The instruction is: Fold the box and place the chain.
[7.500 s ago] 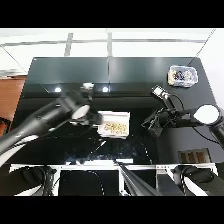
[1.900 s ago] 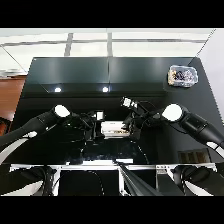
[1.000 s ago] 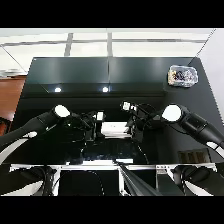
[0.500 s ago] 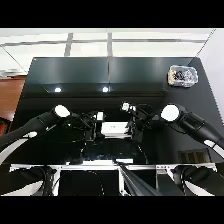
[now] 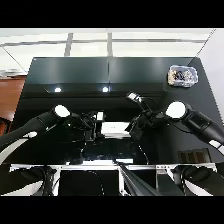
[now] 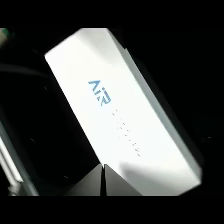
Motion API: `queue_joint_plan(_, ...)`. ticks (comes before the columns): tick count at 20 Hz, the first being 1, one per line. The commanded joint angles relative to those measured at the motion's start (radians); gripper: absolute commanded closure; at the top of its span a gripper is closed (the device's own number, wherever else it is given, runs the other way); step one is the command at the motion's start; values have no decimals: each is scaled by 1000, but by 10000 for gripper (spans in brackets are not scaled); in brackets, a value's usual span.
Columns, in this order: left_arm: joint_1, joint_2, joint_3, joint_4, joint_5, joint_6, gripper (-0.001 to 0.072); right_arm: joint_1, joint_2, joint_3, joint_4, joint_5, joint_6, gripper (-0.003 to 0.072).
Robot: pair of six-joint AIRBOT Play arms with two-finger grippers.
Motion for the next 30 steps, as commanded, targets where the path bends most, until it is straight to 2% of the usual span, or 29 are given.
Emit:
queue_joint_plan(1, 0, 0, 0, 0, 2, 0, 358, -10, -3, -31, 195, 15, 125, 669)
queue_joint_plan(5, 1, 0, 0, -1, 3, 0, 358, -10, -87, -57, 354, -21, 125, 669)
queue_joint_plan(9, 0, 0, 0, -1, 2, 0, 357, -10, -162, -57, 346, -126, 135, 669)
queue_joint_plan(16, 0, 0, 0, -1, 2, 0, 358, -10, -194, -57, 257, -140, 183, 669)
queue_joint_plan(19, 0, 0, 0, -5, -6, 0, 358, -23, -174, -43, 256, -95, 178, 669)
queue_joint_plan(22, 1, 3, 0, -4, -5, 0, 357, -115, -82, 8, 209, 73, 174, 669)
queue_joint_plan(23, 1, 9, 0, -3, -5, 0, 344, -168, -32, 23, 177, 146, 175, 669)
queue_joint_plan(24, 1, 18, 0, -2, -7, -5, 248, -226, 20, 27, 153, 203, 179, 668)
queue_joint_plan(25, 2, 31, 5, 19, -5, -45, 16, -292, 78, 27, 119, 257, 183, 668)
queue_joint_plan(28, 3, 92, 47, 216, -49, -192, -1, -455, 217, 25, -29, 380, 235, 669)
queue_joint_plan(30, 2, 139, 70, 203, -71, -199, -2, -523, 270, 25, -117, 399, 261, 668)
